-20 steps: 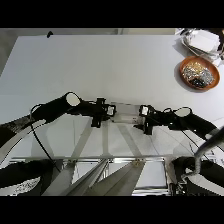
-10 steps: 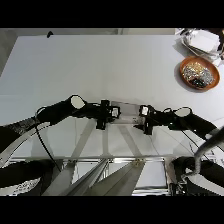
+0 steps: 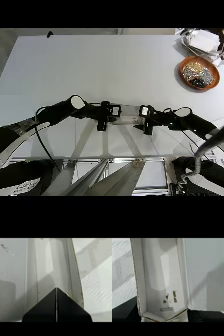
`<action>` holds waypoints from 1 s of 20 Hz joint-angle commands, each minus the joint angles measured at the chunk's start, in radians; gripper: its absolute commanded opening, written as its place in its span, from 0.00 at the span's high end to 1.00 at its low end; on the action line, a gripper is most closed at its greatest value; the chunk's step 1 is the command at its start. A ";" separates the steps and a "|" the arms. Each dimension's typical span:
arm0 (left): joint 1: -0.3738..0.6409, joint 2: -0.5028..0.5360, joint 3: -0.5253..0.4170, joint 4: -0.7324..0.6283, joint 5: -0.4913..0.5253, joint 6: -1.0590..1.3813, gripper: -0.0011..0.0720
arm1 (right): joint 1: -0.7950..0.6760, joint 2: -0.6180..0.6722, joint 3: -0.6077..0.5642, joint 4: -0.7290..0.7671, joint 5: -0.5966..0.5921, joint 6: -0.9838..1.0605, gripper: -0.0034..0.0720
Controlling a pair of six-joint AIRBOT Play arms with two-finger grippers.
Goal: Fold the box and place the chain.
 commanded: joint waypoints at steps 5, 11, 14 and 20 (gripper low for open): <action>0.128 0.201 0.000 0.159 -0.171 -0.432 0.98 | 0.000 0.001 0.000 0.000 0.000 0.002 0.43; 0.275 0.349 -0.002 0.243 -0.252 -0.795 0.99 | 0.000 0.001 0.000 0.000 0.000 0.002 0.43; 0.365 0.349 -0.029 0.314 -0.265 -0.959 0.99 | 0.000 0.001 0.000 0.000 0.000 0.002 0.43; 0.414 0.228 -0.135 0.281 -0.287 -1.196 0.98 | 0.000 0.001 0.000 0.000 0.000 0.002 0.43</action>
